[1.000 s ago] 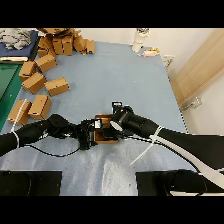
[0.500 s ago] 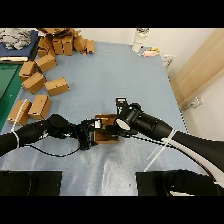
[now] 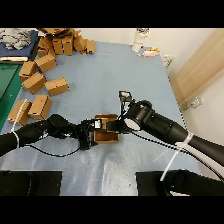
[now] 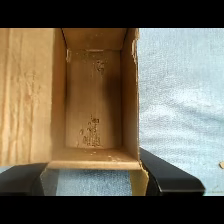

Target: Fold the box.

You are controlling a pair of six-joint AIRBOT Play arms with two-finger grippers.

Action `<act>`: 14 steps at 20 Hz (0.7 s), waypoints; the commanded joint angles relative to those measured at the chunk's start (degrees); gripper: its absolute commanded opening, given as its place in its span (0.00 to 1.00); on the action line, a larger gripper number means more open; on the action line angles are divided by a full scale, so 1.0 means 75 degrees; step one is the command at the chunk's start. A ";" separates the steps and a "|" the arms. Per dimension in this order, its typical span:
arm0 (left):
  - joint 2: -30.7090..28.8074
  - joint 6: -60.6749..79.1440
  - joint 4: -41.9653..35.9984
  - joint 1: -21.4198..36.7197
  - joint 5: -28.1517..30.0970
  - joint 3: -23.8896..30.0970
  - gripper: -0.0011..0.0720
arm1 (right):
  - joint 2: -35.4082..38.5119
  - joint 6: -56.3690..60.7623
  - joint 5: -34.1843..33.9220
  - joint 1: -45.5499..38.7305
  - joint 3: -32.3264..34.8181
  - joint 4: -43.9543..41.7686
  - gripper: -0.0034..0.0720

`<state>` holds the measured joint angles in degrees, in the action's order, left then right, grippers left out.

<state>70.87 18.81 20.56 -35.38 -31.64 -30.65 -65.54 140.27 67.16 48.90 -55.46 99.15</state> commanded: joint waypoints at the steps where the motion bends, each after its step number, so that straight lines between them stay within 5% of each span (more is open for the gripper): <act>1: -0.0003 0.0003 0.0003 0.0006 0.0003 0.0000 0.65 | 0.0484 -0.0064 0.0184 -0.0003 0.0003 0.0586 0.05; 5: -0.0003 0.0003 0.0000 0.0006 0.0003 0.0000 0.65 | 0.1626 -0.0571 0.0332 -0.0542 0.0557 0.1169 0.05; 9: -0.0006 0.0003 0.0003 0.0006 0.0003 0.0000 0.65 | 0.3191 -0.2264 -0.0866 -0.2879 0.2090 -0.0408 0.05; 11: -0.0006 0.0003 0.0000 0.0006 0.0003 0.0000 0.65 | 0.3357 -0.4208 -0.1778 -0.4546 0.2687 -0.2355 0.05; 14: -0.0006 0.0003 0.0003 0.0006 0.0006 0.0000 0.65 | 0.2008 -0.8740 -0.1967 -0.6831 0.2906 -0.7513 0.05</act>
<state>70.87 18.81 20.56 -35.38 -31.64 -30.63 -45.74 105.06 56.47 12.32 -36.73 76.51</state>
